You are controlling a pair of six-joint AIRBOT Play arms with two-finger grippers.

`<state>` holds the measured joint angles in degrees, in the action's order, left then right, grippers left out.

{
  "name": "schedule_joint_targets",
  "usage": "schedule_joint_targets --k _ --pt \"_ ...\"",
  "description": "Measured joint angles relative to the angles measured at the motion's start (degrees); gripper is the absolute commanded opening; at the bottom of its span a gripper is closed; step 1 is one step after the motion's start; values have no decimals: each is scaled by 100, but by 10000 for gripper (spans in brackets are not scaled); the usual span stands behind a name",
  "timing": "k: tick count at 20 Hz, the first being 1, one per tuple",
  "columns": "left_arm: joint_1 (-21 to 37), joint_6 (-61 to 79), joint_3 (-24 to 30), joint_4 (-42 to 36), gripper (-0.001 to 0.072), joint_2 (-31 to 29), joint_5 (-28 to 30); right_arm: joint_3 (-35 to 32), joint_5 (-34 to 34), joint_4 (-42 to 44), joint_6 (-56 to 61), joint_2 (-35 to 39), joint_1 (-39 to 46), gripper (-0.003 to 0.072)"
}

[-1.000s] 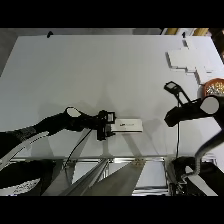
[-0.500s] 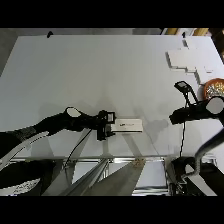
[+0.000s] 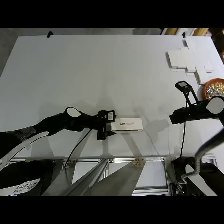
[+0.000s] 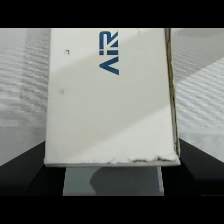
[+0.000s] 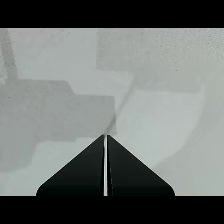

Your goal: Fold the box and place the chain.

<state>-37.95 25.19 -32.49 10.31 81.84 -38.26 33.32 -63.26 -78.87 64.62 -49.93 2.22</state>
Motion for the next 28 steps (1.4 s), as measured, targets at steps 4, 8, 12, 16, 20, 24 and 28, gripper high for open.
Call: schedule_joint_targets --k 4,8,12,16,20,24,28 --pt "109 -229 0 129 253 -350 197 0 0 0 2 0 0 20" --pt "579 -1423 2 588 253 -1355 398 0 -2 0 2 0 2 20" --pt "1515 -3228 2 1738 252 -2599 638 -2 -4 0 2 0 2 20" --pt "2865 -5475 2 3467 252 -3469 726 0 -4 0 2 0 2 20" --pt "4380 -8070 4 5333 252 -3707 662 0 -7 0 2 0 2 20" --pt "5379 -9761 4 6756 254 -3493 487 0 -9 0 2 0 2 20" --pt "5812 -10778 4 7318 286 -3001 236 0 -11 0 2 0 2 20"
